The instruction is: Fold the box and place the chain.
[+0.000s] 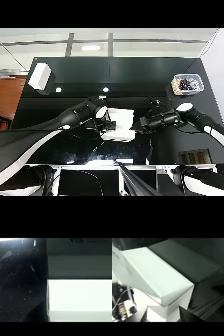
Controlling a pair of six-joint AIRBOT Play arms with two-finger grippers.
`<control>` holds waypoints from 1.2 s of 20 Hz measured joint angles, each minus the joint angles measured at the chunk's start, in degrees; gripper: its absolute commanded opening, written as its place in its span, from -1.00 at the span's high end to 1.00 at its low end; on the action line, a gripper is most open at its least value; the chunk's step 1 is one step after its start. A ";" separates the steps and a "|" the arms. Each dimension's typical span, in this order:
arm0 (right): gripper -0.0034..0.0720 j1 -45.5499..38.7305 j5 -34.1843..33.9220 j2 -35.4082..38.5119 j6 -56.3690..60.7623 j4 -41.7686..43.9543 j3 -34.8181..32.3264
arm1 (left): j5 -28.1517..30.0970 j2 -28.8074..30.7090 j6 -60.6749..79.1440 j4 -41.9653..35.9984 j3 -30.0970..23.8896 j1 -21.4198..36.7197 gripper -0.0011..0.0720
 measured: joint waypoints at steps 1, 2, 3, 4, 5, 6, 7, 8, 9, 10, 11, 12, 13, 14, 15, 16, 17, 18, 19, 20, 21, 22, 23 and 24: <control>-0.33 1.53 -1.53 0.00 1.57 -0.98 0.74 | 0.02 0.00 0.00 0.02 0.00 0.00 0.89; -0.33 3.21 -3.10 0.00 3.50 -2.38 1.70 | 0.04 0.00 -0.02 0.02 0.00 0.00 0.89; -0.33 4.72 -4.46 0.00 5.62 -3.96 2.71 | 0.00 0.00 -0.04 0.11 0.00 0.00 0.89; -0.33 6.29 -5.77 0.00 8.07 -5.97 3.89 | 0.00 0.00 -0.11 0.20 0.00 0.00 0.89; -0.32 7.63 -6.56 0.00 10.43 -7.93 5.07 | 0.00 0.00 -0.15 0.22 0.00 0.00 0.89; -0.32 9.03 -7.26 0.00 13.20 -10.38 6.38 | 0.00 0.00 -0.15 0.22 0.00 0.02 0.89; -0.32 10.29 -7.76 0.00 16.04 -12.81 7.69 | 0.02 0.00 -0.17 0.22 0.00 0.02 0.89; -0.32 11.72 -8.46 0.00 19.30 -15.69 9.16 | 0.20 0.00 -0.15 0.20 0.00 0.04 0.89; -0.32 13.16 -8.52 0.00 23.02 -18.88 10.62 | 0.31 0.00 -0.15 0.02 0.00 0.04 0.89; -0.32 14.58 -8.46 0.00 26.49 -21.70 11.98 | 0.28 0.00 -0.13 0.00 0.00 0.04 0.89; -0.32 16.09 -8.52 0.00 30.14 -24.59 13.38 | 0.26 0.00 -0.11 0.00 0.00 0.04 0.89; -0.32 17.88 -8.28 0.00 34.27 -28.00 14.78 | 0.26 0.00 -0.07 -0.04 0.00 0.04 0.89; -0.32 19.71 -7.87 0.00 38.40 -31.30 16.06 | 0.26 0.00 0.02 -0.07 0.00 0.04 0.89; -0.23 21.42 -7.61 0.00 42.14 -34.45 17.18 | 0.28 0.00 0.04 -0.11 0.00 0.04 0.89; -0.18 23.23 -7.04 0.00 46.05 -37.75 18.18 | 0.26 0.00 0.09 -0.13 0.00 0.04 0.89; -0.08 24.72 -6.54 0.00 49.44 -40.63 18.91 | 0.28 0.00 0.09 -0.17 0.00 0.00 0.89; -0.08 26.12 -5.99 0.00 52.83 -43.47 19.50 | 0.42 0.00 0.09 -0.20 0.00 0.00 0.89; -0.08 27.26 -5.66 0.00 55.69 -45.83 19.87 | 0.68 0.00 0.09 -0.20 0.00 0.00 0.89; -0.08 28.33 -5.07 -0.04 58.45 -47.95 20.17 | 0.70 0.00 0.09 -0.20 0.00 0.00 0.89; -0.08 29.11 -4.50 -0.07 60.74 -49.75 20.37 | 0.70 0.00 0.09 -0.20 0.00 0.00 0.89; -0.08 29.70 -4.13 -0.07 62.84 -51.25 20.55 | 0.72 0.00 0.09 -0.20 0.00 0.00 0.89; -0.08 30.14 -4.09 -0.13 64.48 -52.50 20.61 | 0.79 0.00 0.07 -0.17 0.00 0.00 0.89; -0.08 30.42 -3.74 -0.24 65.96 -53.48 20.72 | 0.90 0.00 0.07 -0.17 0.00 0.00 0.89; -0.08 30.67 -3.58 -0.33 67.19 -54.16 20.79 | 0.90 0.00 0.07 -0.17 0.00 0.00 0.89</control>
